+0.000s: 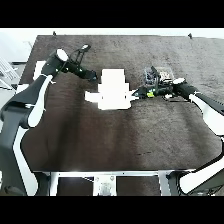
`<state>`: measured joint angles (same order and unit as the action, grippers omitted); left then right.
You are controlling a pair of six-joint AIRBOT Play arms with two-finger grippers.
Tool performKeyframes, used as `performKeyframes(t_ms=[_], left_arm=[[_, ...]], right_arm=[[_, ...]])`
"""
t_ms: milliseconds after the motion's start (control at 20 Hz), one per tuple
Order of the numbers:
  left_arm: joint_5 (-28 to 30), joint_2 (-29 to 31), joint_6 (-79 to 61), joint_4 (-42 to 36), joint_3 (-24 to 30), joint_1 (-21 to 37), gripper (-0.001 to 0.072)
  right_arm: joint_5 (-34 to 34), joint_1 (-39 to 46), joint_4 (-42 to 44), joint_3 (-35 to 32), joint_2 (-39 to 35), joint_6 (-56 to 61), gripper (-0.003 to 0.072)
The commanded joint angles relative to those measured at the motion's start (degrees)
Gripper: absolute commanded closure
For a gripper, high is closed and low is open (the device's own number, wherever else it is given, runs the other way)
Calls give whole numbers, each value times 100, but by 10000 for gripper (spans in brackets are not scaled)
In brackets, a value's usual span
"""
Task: Fold the box and place the chain.
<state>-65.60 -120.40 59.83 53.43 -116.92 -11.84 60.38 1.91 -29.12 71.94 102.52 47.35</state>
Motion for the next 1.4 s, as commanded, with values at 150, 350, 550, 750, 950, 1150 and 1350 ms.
performKeyframes(t_ms=[150,350,550,750,950,1150,1350], left_arm=[[9,-433,-101,-857,-68,-74,216],[-111,-564,-289,-1233,-66,-74,216],[-120,-575,-332,-1279,-66,-74,254],[-201,-651,-439,-1513,-66,-74,254],[-221,-737,-492,-1609,-66,-74,264],[-240,-826,-656,-1937,-66,-74,266],[-238,-852,-785,-1993,-66,-74,312]], right_arm=[[-42,-4,0,-2,0,-7,674],[-39,-4,-2,-2,0,-7,674],[-39,-4,-2,-2,0,-7,674],[-39,-4,-2,-2,0,-7,674],[-39,-4,-2,-2,0,-11,674],[-39,-4,0,-2,0,-96,674],[-37,-4,0,-2,0,-94,674]])
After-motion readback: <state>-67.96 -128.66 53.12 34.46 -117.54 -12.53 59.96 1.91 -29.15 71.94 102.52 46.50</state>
